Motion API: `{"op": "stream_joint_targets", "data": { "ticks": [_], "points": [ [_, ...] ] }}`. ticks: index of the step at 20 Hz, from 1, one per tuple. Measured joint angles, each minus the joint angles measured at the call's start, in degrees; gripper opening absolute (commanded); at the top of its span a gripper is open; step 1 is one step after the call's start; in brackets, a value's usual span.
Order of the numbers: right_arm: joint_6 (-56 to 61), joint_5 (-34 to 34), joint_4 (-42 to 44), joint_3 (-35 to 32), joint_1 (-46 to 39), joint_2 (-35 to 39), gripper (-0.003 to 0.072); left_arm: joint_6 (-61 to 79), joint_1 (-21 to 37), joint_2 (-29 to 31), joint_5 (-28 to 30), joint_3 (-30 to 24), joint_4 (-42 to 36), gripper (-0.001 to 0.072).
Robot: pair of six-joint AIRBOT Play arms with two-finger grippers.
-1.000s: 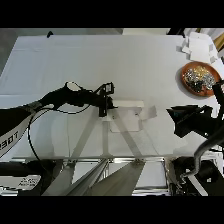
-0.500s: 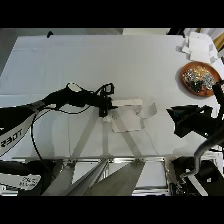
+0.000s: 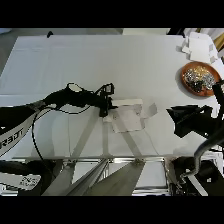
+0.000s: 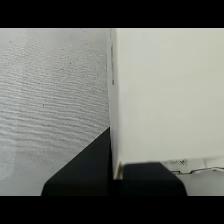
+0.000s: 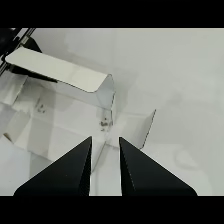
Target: Fold the box and place the chain.
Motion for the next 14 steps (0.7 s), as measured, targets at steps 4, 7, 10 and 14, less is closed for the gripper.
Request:
{"op": "stream_joint_targets", "data": {
  "ticks": [4, 7, 10, 14],
  "points": [
    [-0.42, -0.02, 0.15, 0.0, 0.0, 0.0, 0.0156, 0.0, 0.0, 0.0, 0.0, 0.0, 0.09, 0.0019],
    [-5.09, -0.22, 2.29, 0.0, 0.0, -0.07, 0.0156, 0.0, 0.0, 0.0, 0.0, 0.0, 0.11, 0.002],
    [-11.56, -0.28, 5.25, 0.0, 0.0, -0.48, 0.0156, -0.09, 0.0, 0.0, -0.15, 0.0, 0.13, 0.0006],
    [-16.22, -0.31, 6.88, 0.0, 0.0, -3.15, 0.0157, -0.42, 0.0, 0.0, -0.87, 0.13, 0.83, 0.0004]
  ]
}}
